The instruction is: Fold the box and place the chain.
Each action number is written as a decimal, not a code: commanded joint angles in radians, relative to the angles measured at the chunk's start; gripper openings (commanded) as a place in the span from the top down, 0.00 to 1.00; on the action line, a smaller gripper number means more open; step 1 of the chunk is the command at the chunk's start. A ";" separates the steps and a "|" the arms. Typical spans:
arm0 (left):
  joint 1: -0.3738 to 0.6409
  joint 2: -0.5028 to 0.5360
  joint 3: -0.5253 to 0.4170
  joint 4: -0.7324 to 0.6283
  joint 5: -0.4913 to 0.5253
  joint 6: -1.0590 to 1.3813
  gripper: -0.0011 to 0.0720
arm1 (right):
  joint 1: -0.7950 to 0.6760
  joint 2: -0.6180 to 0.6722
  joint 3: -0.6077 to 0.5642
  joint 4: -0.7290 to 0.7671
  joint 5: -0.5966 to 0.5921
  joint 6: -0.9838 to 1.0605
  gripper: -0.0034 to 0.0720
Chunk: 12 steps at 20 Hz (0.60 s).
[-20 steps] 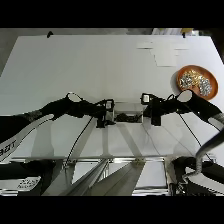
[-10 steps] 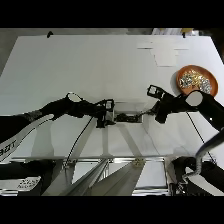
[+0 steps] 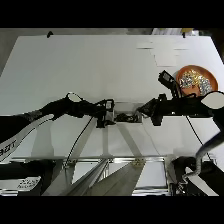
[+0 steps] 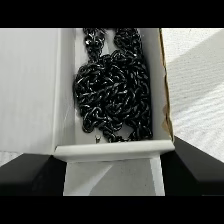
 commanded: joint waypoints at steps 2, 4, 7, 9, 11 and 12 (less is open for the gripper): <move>0.001 0.001 0.000 0.000 0.000 0.000 0.64 | 0.061 0.011 0.000 0.232 0.031 -0.113 0.93; 0.001 0.001 0.000 0.000 0.000 0.000 0.64 | 0.117 0.009 0.000 0.240 -0.053 -0.161 0.93; 0.001 0.001 0.000 0.000 0.000 0.000 0.64 | 0.190 -0.006 0.000 0.286 -0.146 -0.266 0.93; 0.001 0.001 0.000 0.000 0.000 0.000 0.64 | 0.204 -0.019 0.000 0.347 -0.180 -0.330 0.93; 0.001 0.001 0.000 0.000 0.000 0.000 0.64 | 0.203 -0.021 0.000 0.404 -0.229 -0.345 0.93; 0.001 0.001 0.000 0.000 0.000 0.000 0.64 | 0.203 -0.021 0.000 0.435 -0.253 -0.350 0.93</move>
